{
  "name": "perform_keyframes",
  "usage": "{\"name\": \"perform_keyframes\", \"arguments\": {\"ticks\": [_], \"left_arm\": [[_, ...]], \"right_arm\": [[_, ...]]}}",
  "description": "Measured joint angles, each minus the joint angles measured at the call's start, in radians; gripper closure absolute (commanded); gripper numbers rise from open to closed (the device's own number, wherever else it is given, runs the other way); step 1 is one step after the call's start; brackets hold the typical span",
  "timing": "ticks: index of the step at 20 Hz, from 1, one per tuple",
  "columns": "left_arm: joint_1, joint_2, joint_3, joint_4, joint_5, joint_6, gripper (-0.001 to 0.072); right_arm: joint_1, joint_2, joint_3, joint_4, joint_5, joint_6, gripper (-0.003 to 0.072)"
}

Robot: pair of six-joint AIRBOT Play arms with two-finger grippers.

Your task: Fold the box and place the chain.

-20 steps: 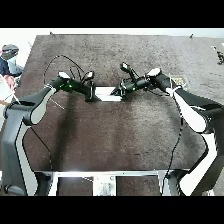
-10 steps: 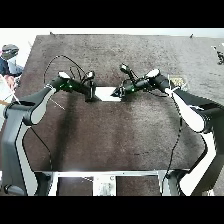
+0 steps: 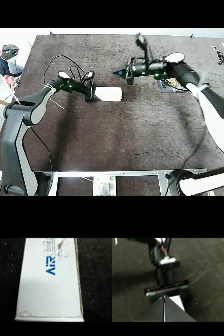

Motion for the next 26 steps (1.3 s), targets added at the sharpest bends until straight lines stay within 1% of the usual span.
{"name": "perform_keyframes", "arguments": {"ticks": [2, 5, 10, 14, 16, 18, 21, 23, 26], "left_arm": [[0.000, 0.000, 0.000, 0.000, 0.000, 0.000, 0.0241], [0.000, 0.000, 0.000, 0.000, 0.001, 0.000, 0.0240], [0.000, 0.000, 0.000, 0.000, 0.002, 0.000, 0.0240], [0.000, 0.000, 0.000, 0.000, 0.002, 0.000, 0.0241], [0.000, 0.000, 0.000, 0.000, 0.002, 0.000, 0.0241], [0.000, 0.000, 0.000, 0.000, 0.002, 0.000, 0.0241], [0.000, 0.000, 0.000, -0.005, 0.010, 0.001, 0.0244], [0.000, 0.000, 0.000, -0.008, 0.010, 0.000, 0.0699], [0.000, 0.010, 0.018, -0.031, -0.006, -0.008, 0.0700]], "right_arm": [[-0.022, 0.123, -0.113, 0.002, -0.093, 0.023, 0.0679], [-0.058, 0.332, -0.329, 0.011, -0.286, 0.041, 0.0679], [-0.082, 0.687, -0.735, 0.018, -0.672, 0.087, 0.0678], [-0.086, 0.921, -1.004, 0.018, -0.887, 0.116, 0.0678], [-0.087, 1.011, -1.107, 0.018, -0.973, 0.123, 0.0678], [-0.087, 1.076, -1.181, 0.018, -1.031, 0.129, 0.0678], [-0.087, 1.124, -1.236, 0.018, -1.073, 0.132, 0.0678], [-0.087, 1.138, -1.252, 0.018, -1.089, 0.132, 0.0678], [-0.087, 1.147, -1.263, 0.018, -1.100, 0.133, 0.0678]]}}
